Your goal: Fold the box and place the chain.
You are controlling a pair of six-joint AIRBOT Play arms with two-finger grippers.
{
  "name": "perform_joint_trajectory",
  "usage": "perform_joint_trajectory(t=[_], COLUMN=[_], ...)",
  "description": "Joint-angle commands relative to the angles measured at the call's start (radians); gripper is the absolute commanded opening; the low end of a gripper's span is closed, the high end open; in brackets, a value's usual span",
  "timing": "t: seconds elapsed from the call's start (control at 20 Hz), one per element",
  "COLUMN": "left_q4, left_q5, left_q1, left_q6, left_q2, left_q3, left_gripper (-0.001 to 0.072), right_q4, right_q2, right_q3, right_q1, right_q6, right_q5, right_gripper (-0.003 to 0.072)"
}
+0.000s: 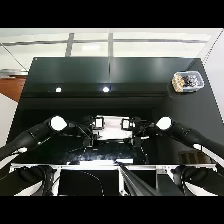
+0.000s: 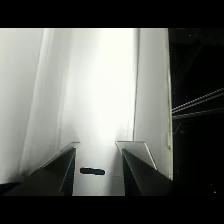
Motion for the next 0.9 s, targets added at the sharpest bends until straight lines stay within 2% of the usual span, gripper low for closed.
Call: perform_joint_trajectory(t=[0.0, 0.15, 0.2, 0.25, 0.3, 0.45, 0.6, 0.65, 0.75, 0.85], left_q4=[0.004, 0.004, 0.017, 0.046, 0.090, 0.232, 0.413, 0.433, 0.429, 0.426], left_q5=[-0.004, -0.004, -0.010, -0.009, -0.011, -0.027, -0.040, -0.057, -0.142, -0.283], left_q1=[-0.001, 0.000, 0.002, 0.003, 0.010, 0.077, 0.262, 0.339, 0.507, 0.651], left_q6=[0.010, 0.010, 0.009, -0.006, -0.045, -0.306, -0.780, -0.922, -1.167, -1.297], left_q2=[0.000, 0.000, 0.003, 0.013, 0.035, 0.165, 0.323, 0.363, 0.406, 0.392], left_q3=[0.000, 0.000, 0.000, 0.001, 0.001, 0.000, 0.000, 0.000, 0.000, -0.005], left_gripper=[0.0280, 0.0298, 0.0279, 0.0102, 0.0030, 0.0031, 0.0031, 0.0031, 0.0032, 0.0032], right_q4=[0.003, 0.003, 0.003, 0.003, 0.003, 0.003, 0.003, 0.003, 0.003, 0.003], right_q2=[0.000, 0.000, 0.000, 0.000, 0.000, 0.000, 0.000, 0.000, 0.000, 0.000], right_q3=[0.000, 0.000, 0.000, 0.000, 0.000, 0.000, 0.000, 0.000, 0.000, 0.000], right_q1=[0.000, 0.000, 0.000, 0.000, 0.000, 0.000, 0.000, 0.000, 0.000, 0.000], right_q6=[0.001, 0.001, 0.001, 0.001, 0.001, 0.001, 0.001, 0.001, 0.001, 0.001], right_q5=[-0.002, -0.002, -0.002, -0.002, -0.002, -0.002, -0.002, -0.002, -0.002, -0.002], right_gripper=[0.0487, 0.0486, 0.0486, 0.0486, 0.0486, 0.0486, 0.0486, 0.0486, 0.0486, 0.0486])
